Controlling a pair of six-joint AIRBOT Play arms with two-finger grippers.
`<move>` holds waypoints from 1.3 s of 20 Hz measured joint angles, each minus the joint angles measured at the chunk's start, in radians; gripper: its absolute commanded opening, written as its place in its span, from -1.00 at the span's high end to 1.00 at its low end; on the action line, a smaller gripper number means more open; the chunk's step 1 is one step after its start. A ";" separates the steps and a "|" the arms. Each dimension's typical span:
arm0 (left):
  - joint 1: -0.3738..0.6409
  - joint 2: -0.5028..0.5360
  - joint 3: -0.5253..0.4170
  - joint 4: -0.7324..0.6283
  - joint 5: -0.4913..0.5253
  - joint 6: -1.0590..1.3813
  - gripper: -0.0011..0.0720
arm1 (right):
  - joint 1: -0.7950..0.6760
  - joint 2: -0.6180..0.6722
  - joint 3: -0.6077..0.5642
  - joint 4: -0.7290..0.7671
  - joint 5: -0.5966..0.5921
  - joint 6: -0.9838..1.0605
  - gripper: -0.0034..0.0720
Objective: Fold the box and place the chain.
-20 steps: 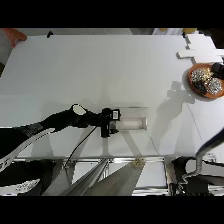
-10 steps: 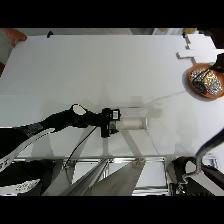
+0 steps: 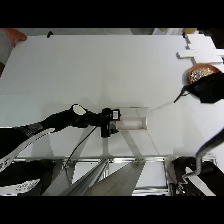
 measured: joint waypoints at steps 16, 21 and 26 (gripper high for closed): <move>0.000 0.000 0.000 0.000 0.000 0.000 0.06 | 0.448 -0.051 -0.470 -0.010 -0.482 0.143 0.85; 0.000 0.000 0.000 0.000 0.000 0.000 0.06 | 0.455 -0.183 -0.518 -0.029 -0.550 0.138 0.80; 0.000 0.000 0.000 0.000 0.000 0.000 0.06 | 0.456 -0.242 -0.526 -0.034 -0.553 0.120 0.36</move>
